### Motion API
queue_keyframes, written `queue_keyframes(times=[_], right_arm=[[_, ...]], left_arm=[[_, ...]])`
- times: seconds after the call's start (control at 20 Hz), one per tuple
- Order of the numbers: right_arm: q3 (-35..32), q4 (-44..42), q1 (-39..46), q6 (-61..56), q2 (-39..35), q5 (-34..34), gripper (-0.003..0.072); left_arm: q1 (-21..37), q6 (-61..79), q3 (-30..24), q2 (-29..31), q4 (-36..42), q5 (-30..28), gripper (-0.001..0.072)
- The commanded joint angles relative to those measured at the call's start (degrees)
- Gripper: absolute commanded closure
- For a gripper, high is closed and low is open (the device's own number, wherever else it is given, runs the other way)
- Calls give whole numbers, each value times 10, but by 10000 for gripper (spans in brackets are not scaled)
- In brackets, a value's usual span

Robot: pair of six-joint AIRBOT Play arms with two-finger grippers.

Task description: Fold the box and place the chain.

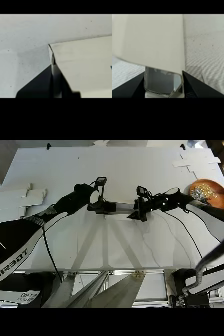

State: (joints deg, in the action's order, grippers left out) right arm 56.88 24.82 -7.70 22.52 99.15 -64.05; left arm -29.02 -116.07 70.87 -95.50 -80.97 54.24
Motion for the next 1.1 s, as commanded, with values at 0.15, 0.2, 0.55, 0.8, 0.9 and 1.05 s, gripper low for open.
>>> queue_keyframes(times=[0.15,0.2,0.55,0.8,0.9,1.05], right_arm=[[0,0,0,0,0,0,358],[0,0,0,0,0,0,358],[0,1,0,0,0,0,358],[0,2,0,0,0,0,358],[0,2,0,0,0,0,358],[0,2,0,0,0,0,358]], left_arm=[[-11,-40,0,-3,-27,73,701],[-11,-46,0,-4,-27,73,701],[-10,-50,0,4,-20,61,153],[2,-48,0,49,-19,29,109],[10,-41,0,66,-16,32,109],[16,8,0,83,-2,34,109]])
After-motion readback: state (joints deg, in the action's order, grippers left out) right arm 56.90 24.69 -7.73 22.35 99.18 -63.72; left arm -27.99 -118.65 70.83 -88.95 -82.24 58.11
